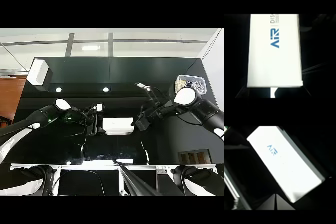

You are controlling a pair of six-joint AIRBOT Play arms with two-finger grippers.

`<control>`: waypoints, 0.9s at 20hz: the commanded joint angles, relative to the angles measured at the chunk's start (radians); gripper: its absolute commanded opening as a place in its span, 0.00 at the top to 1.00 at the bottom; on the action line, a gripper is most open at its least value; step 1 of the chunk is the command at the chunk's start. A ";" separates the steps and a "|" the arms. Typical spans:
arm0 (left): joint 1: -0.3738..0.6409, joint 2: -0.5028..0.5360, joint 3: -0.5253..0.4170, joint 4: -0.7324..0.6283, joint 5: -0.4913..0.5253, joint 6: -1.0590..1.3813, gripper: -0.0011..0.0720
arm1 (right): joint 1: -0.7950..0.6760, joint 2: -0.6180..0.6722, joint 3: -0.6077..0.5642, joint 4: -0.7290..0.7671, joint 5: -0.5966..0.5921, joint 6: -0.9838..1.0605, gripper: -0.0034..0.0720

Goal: Fold the box and place the chain.

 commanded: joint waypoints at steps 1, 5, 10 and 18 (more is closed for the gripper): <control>0.000 -0.001 0.000 0.000 0.000 0.001 0.50 | -0.076 -0.003 -0.118 0.249 -0.032 0.061 0.94; 0.000 -0.001 0.000 0.000 0.001 0.001 0.50 | -0.056 -0.066 -0.174 0.301 -0.154 0.061 0.94; 0.000 -0.001 0.000 0.000 0.000 0.001 0.50 | -0.056 -0.135 -0.174 0.249 -0.201 0.066 0.94; 0.000 -0.001 0.000 -0.015 -0.002 -0.002 0.50 | -0.064 -0.105 -0.159 0.248 -0.154 0.060 0.94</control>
